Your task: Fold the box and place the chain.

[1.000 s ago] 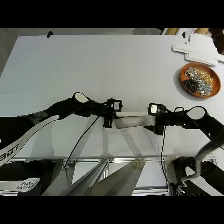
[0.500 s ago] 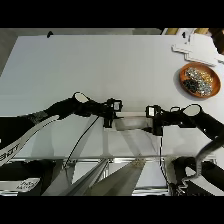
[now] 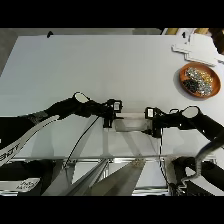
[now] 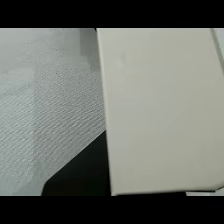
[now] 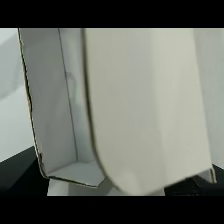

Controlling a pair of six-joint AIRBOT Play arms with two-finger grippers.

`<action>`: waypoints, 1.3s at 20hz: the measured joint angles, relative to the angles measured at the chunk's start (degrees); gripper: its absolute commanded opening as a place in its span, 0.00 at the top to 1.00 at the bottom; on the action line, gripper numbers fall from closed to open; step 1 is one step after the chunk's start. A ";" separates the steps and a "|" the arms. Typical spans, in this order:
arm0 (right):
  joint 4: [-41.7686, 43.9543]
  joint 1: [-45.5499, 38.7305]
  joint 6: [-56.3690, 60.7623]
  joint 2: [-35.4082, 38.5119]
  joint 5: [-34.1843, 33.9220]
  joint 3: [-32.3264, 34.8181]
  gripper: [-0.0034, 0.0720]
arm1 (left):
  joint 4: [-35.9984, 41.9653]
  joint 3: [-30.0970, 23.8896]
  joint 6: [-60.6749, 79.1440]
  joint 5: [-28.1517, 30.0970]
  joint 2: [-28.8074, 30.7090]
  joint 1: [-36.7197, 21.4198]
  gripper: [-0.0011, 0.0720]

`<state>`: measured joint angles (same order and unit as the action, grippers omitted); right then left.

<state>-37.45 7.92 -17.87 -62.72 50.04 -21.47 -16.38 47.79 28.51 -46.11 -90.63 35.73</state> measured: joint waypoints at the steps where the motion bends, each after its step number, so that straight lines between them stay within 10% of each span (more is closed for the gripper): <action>1: 0.42 0.20 -0.13 0.00 -0.02 0.07 0.04 | 0.02 0.00 0.00 0.02 0.00 0.00 0.97; 14: -0.63 0.63 -0.26 -0.52 -0.48 1.05 0.11 | 0.07 0.00 -0.02 0.13 0.00 0.04 0.97; 19: -0.07 0.63 -1.51 -1.42 -1.51 1.03 0.43 | 0.07 0.00 -0.02 0.15 0.00 0.04 0.97; 26: 0.00 0.63 -2.08 -1.66 -1.99 1.03 0.44 | 0.09 0.00 -0.02 0.17 0.00 0.04 0.97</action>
<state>-37.45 8.56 -19.94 -64.38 48.05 -20.45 -16.29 47.79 28.49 -45.93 -90.63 35.77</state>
